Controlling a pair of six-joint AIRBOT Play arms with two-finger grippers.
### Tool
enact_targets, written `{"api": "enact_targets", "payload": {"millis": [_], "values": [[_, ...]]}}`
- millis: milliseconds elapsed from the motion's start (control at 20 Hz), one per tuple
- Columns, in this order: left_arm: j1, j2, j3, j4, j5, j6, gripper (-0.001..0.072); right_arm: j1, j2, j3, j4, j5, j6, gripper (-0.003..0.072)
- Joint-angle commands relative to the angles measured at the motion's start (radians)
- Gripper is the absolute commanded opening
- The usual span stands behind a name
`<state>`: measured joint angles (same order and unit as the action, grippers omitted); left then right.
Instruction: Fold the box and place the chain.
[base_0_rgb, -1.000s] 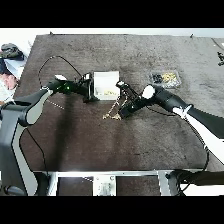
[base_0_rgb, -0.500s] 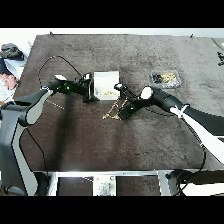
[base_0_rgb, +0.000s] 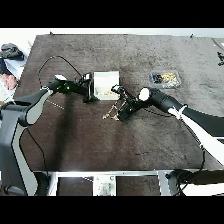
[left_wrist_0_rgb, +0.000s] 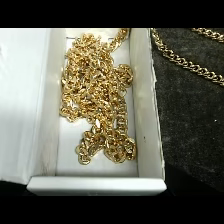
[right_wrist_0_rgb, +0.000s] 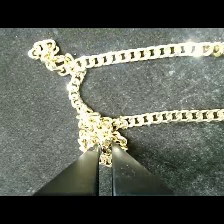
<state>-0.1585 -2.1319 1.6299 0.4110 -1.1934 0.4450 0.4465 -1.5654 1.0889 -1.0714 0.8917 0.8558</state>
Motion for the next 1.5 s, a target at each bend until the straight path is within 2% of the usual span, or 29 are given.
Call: {"api": "enact_targets", "payload": {"millis": [0,400,500,650,850,1050,1450], "values": [[0.000,0.000,0.001,0.000,0.000,0.000,0.0536,0.001,0.018,0.000,0.004,-0.005,0.017,0.0008],[0.000,0.000,0.001,0.000,0.000,0.000,0.0536,0.001,0.352,0.000,0.025,-0.013,0.058,0.0007],[0.000,0.000,0.001,0.000,0.000,0.000,0.0536,0.002,0.408,-0.002,0.027,-0.084,0.139,0.0007],[0.000,0.000,0.001,0.000,0.000,0.000,0.0536,0.009,0.391,-0.008,-0.010,-0.056,0.163,0.0006],[0.000,0.000,0.001,0.000,0.000,0.000,0.0536,0.005,0.422,0.060,0.011,-0.187,0.163,0.0007],[0.000,0.000,0.001,0.000,0.000,0.000,0.0536,0.005,0.444,0.187,0.013,-0.296,0.162,0.0007],[0.000,0.000,0.001,0.000,0.000,0.000,0.0536,0.005,0.444,0.354,-0.132,-0.458,0.154,0.0006]]}}
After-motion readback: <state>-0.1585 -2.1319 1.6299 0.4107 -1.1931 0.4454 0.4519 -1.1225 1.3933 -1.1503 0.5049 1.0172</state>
